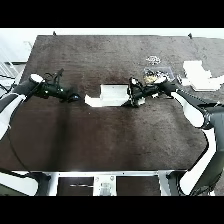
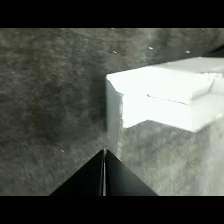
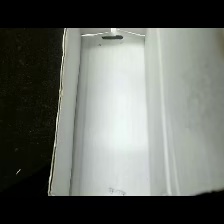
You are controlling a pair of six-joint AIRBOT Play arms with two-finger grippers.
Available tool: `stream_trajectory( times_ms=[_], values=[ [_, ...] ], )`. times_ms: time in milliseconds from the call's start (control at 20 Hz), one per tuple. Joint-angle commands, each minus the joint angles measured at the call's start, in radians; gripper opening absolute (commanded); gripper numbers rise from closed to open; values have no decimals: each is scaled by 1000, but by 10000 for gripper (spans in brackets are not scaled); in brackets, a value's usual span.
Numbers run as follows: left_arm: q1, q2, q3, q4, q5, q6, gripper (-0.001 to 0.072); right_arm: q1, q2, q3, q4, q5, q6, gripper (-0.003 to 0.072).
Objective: Fold the box and place the chain.
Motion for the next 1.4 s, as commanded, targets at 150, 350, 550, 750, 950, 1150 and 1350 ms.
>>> stream_trajectory(
  times_ms=[150,350,550,750,950,1150,1350],
  values=[
    [-29,-66,0,-63,39,-8,15,0,0,0,0,0,0,568],
    [-86,-95,1,-114,83,-8,15,0,0,0,0,0,0,568],
    [-116,-99,1,-139,92,-8,16,0,0,0,0,0,0,568],
    [-116,-99,1,-164,81,-5,15,0,0,0,0,0,0,568],
    [-116,-92,1,-227,57,30,17,0,0,0,0,0,0,568],
    [-116,-54,4,-228,54,51,33,0,0,0,0,0,0,568],
    [-116,-53,5,-244,19,84,374,0,0,0,0,0,0,568]
  ],
)
